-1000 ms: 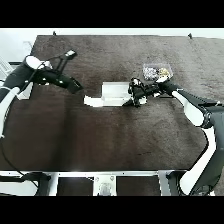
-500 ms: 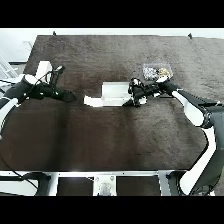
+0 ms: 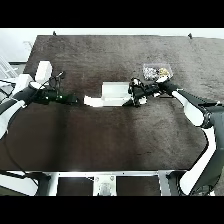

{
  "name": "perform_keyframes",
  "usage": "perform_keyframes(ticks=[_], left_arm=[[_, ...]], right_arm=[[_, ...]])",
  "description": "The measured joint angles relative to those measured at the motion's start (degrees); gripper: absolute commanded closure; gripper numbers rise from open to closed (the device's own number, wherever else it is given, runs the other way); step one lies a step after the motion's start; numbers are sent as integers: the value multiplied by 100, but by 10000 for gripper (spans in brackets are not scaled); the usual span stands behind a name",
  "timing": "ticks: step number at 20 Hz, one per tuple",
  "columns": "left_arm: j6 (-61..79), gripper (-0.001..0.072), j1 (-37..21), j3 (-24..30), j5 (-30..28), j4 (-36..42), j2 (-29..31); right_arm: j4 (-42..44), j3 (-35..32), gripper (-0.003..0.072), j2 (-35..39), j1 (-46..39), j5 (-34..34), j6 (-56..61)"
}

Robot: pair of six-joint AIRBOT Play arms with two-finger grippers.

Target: Fold the box and place the chain.

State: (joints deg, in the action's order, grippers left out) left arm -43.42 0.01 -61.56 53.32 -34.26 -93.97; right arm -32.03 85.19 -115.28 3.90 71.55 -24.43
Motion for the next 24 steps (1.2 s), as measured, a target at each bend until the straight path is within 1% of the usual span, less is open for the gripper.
perform_keyframes(ticks=[3,5,8,11,13,16,19,20,21,22,24], left_arm=[[20,687,85,0,-48,291,-136],[4,687,192,0,-199,389,-177],[-92,687,372,0,-485,420,-203],[-188,688,476,-22,-625,476,-293],[-232,687,507,-133,-599,551,-446],[-275,687,608,-376,-413,654,-695],[-306,685,758,-568,-319,734,-835],[-308,629,807,-643,-291,758,-857],[-308,436,826,-715,-258,774,-872],[-323,420,841,-793,-208,787,-887],[-330,419,870,-942,-52,800,-901]], right_arm=[[0,0,208,0,0,0,0],[0,0,208,0,0,0,0],[0,0,208,0,0,0,0],[0,0,208,0,0,0,0],[0,0,208,0,0,0,0],[2,0,208,0,0,0,0],[2,0,209,0,0,0,0],[2,0,208,2,0,0,0],[2,0,208,2,0,0,0],[2,0,208,0,0,0,0],[0,0,208,0,0,0,0]])
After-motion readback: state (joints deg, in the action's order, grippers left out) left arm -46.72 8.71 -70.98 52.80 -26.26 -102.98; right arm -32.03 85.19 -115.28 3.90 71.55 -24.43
